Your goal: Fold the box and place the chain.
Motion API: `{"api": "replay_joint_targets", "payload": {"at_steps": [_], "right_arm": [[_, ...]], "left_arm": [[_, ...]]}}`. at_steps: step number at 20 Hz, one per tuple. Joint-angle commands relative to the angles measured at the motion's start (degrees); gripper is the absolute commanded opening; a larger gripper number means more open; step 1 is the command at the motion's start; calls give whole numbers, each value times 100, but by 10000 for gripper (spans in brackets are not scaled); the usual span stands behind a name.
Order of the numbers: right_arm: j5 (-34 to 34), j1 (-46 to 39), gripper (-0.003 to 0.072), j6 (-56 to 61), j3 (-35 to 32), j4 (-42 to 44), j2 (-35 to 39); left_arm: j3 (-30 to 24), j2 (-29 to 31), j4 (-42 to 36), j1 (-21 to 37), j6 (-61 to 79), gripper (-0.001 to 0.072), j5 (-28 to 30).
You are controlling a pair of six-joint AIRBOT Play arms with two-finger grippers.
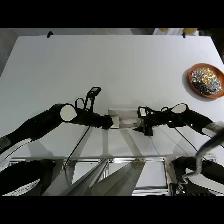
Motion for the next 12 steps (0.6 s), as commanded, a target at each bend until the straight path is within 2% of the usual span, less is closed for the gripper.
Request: {"api": "replay_joint_targets", "payload": {"at_steps": [1, 8, 12], "right_arm": [[2, 2, 336, 2, -2, 0, 0], [2, 2, 336, 2, -2, 0, 0], [2, 2, 336, 2, -2, 2, 0]], "left_arm": [[330, -271, 658, -153, -704, 394, -225], [573, -369, 1303, -343, -1617, 393, -247], [732, -678, 1547, -505, -2076, 392, -396]]}}
